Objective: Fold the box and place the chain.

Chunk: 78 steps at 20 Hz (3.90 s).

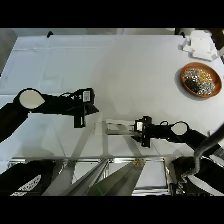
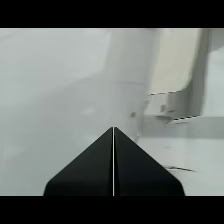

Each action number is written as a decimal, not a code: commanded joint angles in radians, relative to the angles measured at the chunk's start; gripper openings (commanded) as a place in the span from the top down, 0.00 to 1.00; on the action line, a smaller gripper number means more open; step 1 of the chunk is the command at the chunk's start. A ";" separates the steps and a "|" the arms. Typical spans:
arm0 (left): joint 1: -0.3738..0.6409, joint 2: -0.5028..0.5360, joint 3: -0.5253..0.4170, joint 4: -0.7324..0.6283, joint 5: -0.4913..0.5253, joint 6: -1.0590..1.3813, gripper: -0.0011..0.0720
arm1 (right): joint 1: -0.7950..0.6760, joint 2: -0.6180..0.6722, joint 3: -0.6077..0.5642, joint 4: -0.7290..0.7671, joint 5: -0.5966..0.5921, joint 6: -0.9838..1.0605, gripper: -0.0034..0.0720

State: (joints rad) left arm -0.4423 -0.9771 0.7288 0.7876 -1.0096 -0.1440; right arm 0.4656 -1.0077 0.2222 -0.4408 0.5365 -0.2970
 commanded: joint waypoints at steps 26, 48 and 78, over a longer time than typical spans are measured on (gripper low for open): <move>-0.286 -0.392 -0.002 -0.370 0.494 -0.286 0.98 | 0.000 0.000 -0.001 0.000 0.000 0.000 0.41; -0.126 -0.034 -0.002 0.218 0.055 -0.463 0.98 | 0.000 0.000 -0.001 0.000 0.000 0.000 0.41; -0.135 -0.361 -0.048 0.170 0.234 -0.029 0.50 | 0.000 0.000 -0.001 0.000 0.000 0.000 0.41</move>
State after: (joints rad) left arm -0.5758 -1.3304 0.6815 0.9588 -0.8207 -0.1791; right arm 0.4652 -1.0080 0.2222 -0.4408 0.5365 -0.2970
